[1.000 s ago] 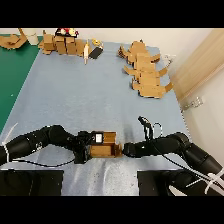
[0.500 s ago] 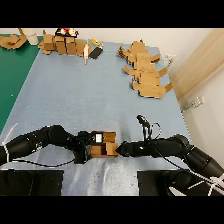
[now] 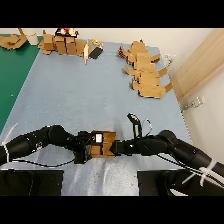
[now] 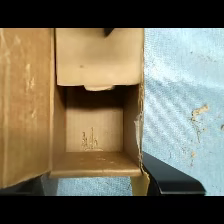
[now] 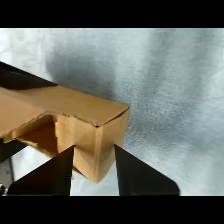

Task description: Fold the box.

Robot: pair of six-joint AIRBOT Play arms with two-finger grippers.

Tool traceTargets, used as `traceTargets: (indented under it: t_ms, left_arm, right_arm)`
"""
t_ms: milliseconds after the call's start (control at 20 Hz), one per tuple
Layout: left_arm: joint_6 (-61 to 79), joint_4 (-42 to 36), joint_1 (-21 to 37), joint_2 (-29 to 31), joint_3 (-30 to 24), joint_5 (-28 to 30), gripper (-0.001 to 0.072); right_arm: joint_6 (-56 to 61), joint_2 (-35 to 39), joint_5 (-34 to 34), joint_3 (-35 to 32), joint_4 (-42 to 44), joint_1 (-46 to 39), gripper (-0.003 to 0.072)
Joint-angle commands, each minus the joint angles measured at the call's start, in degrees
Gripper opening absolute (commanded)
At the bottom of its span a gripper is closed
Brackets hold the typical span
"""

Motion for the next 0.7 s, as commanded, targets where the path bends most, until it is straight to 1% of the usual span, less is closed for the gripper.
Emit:
traceTargets:
  t_ms: [0, 150, 350, 500, 600, 650]
  left_arm:
    - [0.02, 0.00, 0.02, 0.00, 0.07, 0.02, 0.0246]
    - [0.02, 0.00, 0.02, 0.00, 0.07, 0.00, 0.0246]
    - [0.02, 0.00, 0.02, 0.00, 0.07, 0.00, 0.0246]
    - [0.02, 0.00, 0.02, 0.00, 0.07, 0.00, 0.0246]
    - [0.02, 0.00, 0.02, 0.00, 0.07, 0.00, 0.0246]
    - [0.02, 0.00, 0.02, 0.00, 0.07, 0.00, 0.0246]
  right_arm:
    - [13.53, -7.41, -5.73, 6.80, -14.01, 4.52, 0.0398]
    - [20.33, -11.52, -9.92, 12.28, -18.34, 7.48, 0.0398]
    - [26.71, -17.84, -15.56, 17.90, -20.22, 10.67, 0.0398]
    - [30.27, -22.18, -21.92, 21.46, -21.99, 11.98, 0.0398]
    - [31.74, -23.78, -23.32, 22.60, -22.56, 12.39, 0.0394]
    - [32.11, -24.24, -23.32, 22.73, -22.47, 12.52, 0.0373]
